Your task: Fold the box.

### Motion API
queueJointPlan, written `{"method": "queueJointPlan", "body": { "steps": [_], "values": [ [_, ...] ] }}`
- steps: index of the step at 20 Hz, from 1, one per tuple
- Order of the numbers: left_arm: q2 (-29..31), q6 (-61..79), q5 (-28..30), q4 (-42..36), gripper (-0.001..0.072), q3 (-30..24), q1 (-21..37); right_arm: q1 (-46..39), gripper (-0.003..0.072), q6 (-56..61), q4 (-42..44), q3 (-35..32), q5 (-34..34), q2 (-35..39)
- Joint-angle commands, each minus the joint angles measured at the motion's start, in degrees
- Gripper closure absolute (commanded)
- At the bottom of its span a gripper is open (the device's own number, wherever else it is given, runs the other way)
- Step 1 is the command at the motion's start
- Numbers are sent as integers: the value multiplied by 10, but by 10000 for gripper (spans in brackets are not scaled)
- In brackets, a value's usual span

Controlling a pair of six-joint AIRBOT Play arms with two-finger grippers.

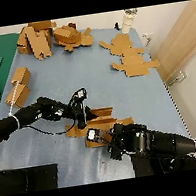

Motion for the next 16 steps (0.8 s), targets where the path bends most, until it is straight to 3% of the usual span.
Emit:
{"method": "queueJointPlan", "body": {
  "steps": [1, 12, 16],
  "values": [
    [0, 1, 0, 0, 695, 0, 0, 1, 217, 0, -16, 0, 7, 0],
    [0, 1, 0, 0, 695, 0, 0, 1, 217, 1, 24, -3, 7, 0],
    [0, 1, 0, 0, 695, 0, 0, 1, 218, 0, 6, -6, -37, 10]
  ]
}}
